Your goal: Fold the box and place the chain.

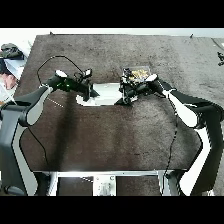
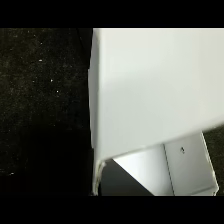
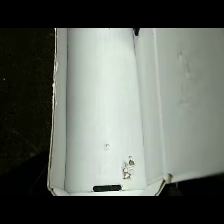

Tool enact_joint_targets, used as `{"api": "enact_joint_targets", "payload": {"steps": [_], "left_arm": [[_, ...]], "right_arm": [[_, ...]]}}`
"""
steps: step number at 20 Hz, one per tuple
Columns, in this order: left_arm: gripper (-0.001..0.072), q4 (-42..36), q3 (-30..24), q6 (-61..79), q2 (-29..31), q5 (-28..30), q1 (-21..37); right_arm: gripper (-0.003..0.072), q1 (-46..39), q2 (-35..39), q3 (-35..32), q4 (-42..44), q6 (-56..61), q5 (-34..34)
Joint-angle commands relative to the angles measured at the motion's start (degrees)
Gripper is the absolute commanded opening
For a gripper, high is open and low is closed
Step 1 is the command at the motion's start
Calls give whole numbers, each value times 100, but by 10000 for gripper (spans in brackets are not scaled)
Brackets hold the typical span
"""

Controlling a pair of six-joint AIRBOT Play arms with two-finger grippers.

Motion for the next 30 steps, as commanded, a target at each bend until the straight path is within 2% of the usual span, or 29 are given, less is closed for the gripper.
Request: {"api": "enact_joint_targets", "payload": {"steps": [1,20,21,22,26,28,30], "left_arm": [[13,2,2,0,0,4,0],[19,-179,2,2,0,-28,0],[235,-197,2,-2,2,-59,0],[297,-219,2,0,9,-63,2],[284,-302,7,-4,129,-201,111],[314,-326,9,-107,247,-483,332],[313,-385,20,-173,391,-876,586]], "right_arm": [[535,2,-2,2,4,0,-28],[535,0,-2,2,-2,0,-31],[535,2,-2,2,0,0,-42],[535,2,-2,2,0,0,-39],[535,2,-2,2,0,0,-39],[535,0,-2,2,0,0,-39],[535,2,-2,2,0,0,-39]]}}
